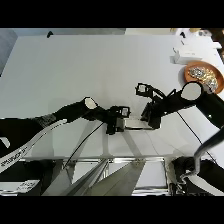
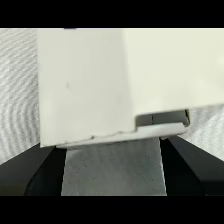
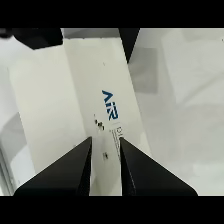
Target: Fold the box and place the chain.
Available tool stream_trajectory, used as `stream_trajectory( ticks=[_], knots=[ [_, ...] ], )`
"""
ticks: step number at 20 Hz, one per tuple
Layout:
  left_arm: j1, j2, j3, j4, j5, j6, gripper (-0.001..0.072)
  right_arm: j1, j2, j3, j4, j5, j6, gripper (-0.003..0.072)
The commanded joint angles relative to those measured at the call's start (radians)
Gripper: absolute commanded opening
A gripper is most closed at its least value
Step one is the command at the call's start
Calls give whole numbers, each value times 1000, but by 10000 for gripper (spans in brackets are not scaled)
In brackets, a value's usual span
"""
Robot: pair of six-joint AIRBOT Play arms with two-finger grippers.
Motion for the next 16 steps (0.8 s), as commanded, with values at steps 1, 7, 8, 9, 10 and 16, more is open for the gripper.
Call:
stream_trajectory(
  ticks=[1,7,8,9,10,16],
  knots=[
    [0,1,0,0,0,0,272,3,31,-25,-19,-10,-41,209],
    [0,1,0,0,0,0,272,3,38,-25,-6,-8,-45,340],
    [0,1,0,0,0,0,272,3,38,-25,1,-8,-47,339],
    [0,1,0,0,0,0,272,3,38,-25,11,-3,-59,339],
    [0,1,0,0,0,0,272,4,37,-25,21,4,-70,339],
    [0,1,0,0,0,0,272,81,37,-35,-76,-55,-71,338]
  ],
)
